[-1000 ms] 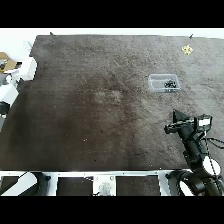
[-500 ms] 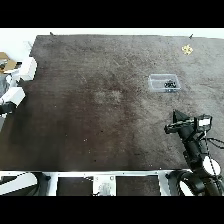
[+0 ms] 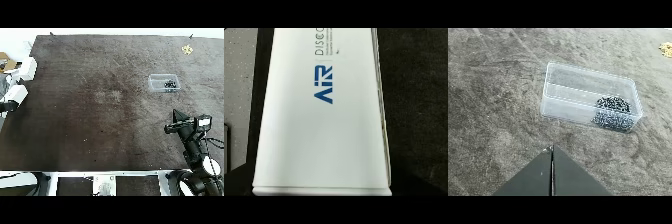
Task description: Fold the box and place the chain.
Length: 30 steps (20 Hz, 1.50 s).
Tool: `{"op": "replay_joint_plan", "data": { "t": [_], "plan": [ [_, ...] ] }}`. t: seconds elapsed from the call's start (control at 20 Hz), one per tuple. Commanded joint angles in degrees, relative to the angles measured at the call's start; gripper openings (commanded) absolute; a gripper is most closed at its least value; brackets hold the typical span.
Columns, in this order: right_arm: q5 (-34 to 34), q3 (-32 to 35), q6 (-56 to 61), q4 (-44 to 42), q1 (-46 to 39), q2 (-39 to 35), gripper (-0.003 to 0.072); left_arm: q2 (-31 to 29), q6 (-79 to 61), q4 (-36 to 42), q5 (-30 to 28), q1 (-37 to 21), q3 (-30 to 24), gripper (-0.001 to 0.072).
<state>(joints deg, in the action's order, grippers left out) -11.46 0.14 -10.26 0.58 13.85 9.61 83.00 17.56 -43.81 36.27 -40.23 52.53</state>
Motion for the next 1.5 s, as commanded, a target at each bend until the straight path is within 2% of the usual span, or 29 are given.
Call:
{"op": "replay_joint_plan", "data": {
  "t": [0.0,0.05,0.1,0.15,0.35,0.55,0.7,0.8,0.85,0.9,1.0,1.05,1.1,1.3,1.45],
  "plan": [
    [0.68,0.02,0.04,0.0,0.02,-0.04,0.0004,0.59,0.0,-0.61,0.24,0.0,0.52,0.0014],
    [0.87,0.02,0.04,0.0,0.02,-0.04,0.0004,0.59,-0.02,-0.61,0.24,0.0,0.55,0.0018],
    [1.16,0.02,0.04,0.0,0.02,-0.04,0.0004,0.59,-0.13,-0.74,0.44,0.0,0.55,0.0284],
    [1.4,0.02,0.04,0.0,0.02,-0.04,0.0004,0.57,-0.02,-0.9,0.81,0.0,0.57,0.0608],
    [1.57,0.02,0.02,0.02,0.02,-0.04,0.0004,-0.22,0.17,-1.46,5.38,0.0,3.08,0.0607],
    [1.57,0.02,0.02,0.02,0.02,-0.04,0.0004,-5.51,2.38,-0.87,5.6,0.0,7.85,0.0607],
    [1.57,0.02,0.02,0.02,0.02,-0.04,0.0004,-9.4,2.49,3.41,12.24,0.02,13.79,0.0607],
    [1.55,0.02,0.0,0.04,0.02,-0.04,0.0004,-11.34,2.49,9.86,16.04,0.07,18.32,0.0605],
    [1.55,0.02,0.0,0.11,0.02,-0.04,0.0004,-12.02,2.29,13.38,17.64,0.2,20.22,0.0581],
    [1.55,0.02,-0.02,0.24,0.02,-0.04,0.0004,-12.79,1.77,17.03,19.61,0.42,22.18,0.0453],
    [1.57,0.02,-0.02,0.24,0.02,-0.04,0.0004,-13.92,1.46,21.55,21.64,2.14,25.46,0.0106],
    [1.55,0.02,-0.02,0.24,0.02,-0.04,0.0004,-14.71,1.46,22.47,21.24,3.72,26.29,0.0043],
    [1.55,0.02,-0.02,0.24,0.02,-0.04,0.0004,-16.11,2.1,22.58,19.32,5.75,26.47,0.0012],
    [1.55,0.02,-0.02,0.24,0.02,-0.04,0.0004,-21.66,5.38,22.51,8.46,14.93,26.03,0.0006],
    [1.55,0.02,-0.02,0.24,0.02,-0.04,0.0004,-29.07,3.93,22.69,-8.26,24.39,18.14,0.0006]
  ]
}}
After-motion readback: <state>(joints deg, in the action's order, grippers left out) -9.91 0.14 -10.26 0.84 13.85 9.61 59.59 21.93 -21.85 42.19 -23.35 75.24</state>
